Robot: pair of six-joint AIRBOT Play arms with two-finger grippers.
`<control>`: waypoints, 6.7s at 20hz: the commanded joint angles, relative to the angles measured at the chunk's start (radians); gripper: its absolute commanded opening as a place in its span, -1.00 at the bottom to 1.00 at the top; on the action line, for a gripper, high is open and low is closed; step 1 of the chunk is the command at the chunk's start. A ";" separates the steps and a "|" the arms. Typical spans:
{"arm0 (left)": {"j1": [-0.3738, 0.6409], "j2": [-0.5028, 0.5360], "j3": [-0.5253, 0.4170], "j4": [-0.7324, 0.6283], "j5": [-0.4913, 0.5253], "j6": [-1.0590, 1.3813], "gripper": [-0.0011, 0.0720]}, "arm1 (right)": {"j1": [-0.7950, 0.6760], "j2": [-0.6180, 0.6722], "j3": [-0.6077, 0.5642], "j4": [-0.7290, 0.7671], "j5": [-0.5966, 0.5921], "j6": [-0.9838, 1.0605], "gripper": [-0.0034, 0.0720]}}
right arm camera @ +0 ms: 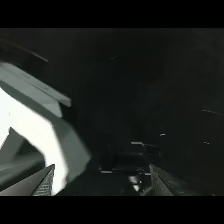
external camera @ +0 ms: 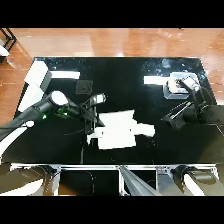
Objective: Fold the box and place the chain.
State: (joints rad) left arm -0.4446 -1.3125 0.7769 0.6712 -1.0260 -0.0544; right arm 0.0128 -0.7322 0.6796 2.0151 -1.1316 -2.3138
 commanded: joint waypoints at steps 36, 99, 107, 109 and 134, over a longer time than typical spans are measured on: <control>-0.045 -0.045 -0.082 0.035 0.244 0.049 -0.90 | 0.484 -0.142 -0.265 0.188 0.302 -0.546 0.94; -0.079 -0.044 -0.063 0.131 0.207 0.048 -0.91 | 0.520 -0.232 -0.192 0.315 0.544 -0.603 0.94; -0.083 -0.044 -0.063 0.135 0.207 0.047 -0.91 | 0.492 -0.267 -0.192 0.349 0.550 -0.642 0.94; -0.083 -0.044 -0.063 0.135 0.206 0.047 -0.91 | 0.464 -0.266 -0.189 0.361 0.536 -0.646 0.94; -0.083 -0.044 -0.043 0.137 0.203 0.047 -0.91 | 0.453 -0.330 -0.142 0.415 0.446 -0.674 0.79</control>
State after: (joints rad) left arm -0.5278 -1.3563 0.7208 0.8101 -0.8223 -0.0078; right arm 0.4652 -1.0607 0.5369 2.4241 -0.6533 -2.9887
